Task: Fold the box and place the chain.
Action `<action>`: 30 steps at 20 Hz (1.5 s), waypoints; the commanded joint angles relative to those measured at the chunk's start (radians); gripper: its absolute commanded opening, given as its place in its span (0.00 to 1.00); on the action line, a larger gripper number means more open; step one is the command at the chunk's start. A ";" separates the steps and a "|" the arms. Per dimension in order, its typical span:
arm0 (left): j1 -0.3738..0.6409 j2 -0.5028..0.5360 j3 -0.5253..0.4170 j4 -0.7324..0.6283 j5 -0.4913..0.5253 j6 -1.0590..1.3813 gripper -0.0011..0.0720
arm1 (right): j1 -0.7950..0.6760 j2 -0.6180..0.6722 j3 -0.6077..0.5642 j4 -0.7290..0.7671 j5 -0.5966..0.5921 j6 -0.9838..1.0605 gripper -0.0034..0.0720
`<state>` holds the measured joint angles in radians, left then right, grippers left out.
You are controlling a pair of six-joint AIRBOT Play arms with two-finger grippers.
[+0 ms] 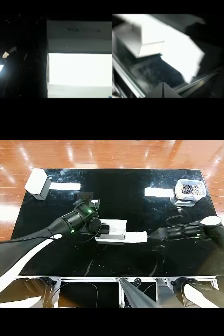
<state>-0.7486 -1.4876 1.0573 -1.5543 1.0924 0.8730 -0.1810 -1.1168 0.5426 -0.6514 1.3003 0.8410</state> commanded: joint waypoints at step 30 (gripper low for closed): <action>0.000 -0.001 0.000 -0.022 -0.005 -0.001 0.04 | 0.438 -0.151 0.184 0.046 -0.203 0.433 0.75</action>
<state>-0.7486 -1.4876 1.0573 -1.5749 1.0855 0.8715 0.2298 -1.2671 0.7036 -0.5819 1.0828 1.2221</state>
